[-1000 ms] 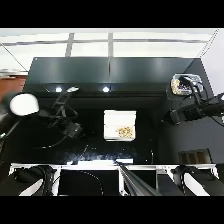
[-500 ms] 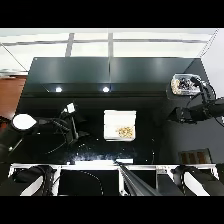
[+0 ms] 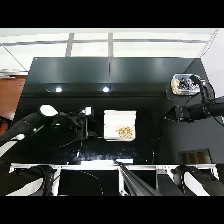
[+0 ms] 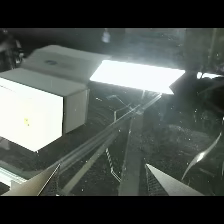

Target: Fold the box and place the chain.

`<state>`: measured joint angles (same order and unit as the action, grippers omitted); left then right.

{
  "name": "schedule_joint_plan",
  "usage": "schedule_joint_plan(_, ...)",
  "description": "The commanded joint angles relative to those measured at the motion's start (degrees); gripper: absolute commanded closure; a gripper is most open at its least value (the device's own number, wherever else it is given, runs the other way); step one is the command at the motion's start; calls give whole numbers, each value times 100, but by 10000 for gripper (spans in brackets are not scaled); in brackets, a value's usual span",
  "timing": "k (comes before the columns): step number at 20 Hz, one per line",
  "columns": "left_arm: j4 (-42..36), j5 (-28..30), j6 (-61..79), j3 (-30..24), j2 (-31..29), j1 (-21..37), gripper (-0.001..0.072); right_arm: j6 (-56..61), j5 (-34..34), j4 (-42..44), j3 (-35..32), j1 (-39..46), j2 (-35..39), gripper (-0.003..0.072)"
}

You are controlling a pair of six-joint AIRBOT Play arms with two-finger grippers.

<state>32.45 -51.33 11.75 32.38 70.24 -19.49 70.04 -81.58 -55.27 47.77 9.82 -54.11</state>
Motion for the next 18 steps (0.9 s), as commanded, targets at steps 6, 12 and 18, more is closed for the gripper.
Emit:
schedule_joint_plan(6,-297,31,164,118,420,-341,2,-151,111,68,0,4,4,93)
schedule_joint_plan(12,-24,345,-79,138,444,-662,1,-170,234,66,0,4,4,93)
schedule_joint_plan(18,-13,334,-81,142,444,-675,1,-170,232,66,0,4,4,93)
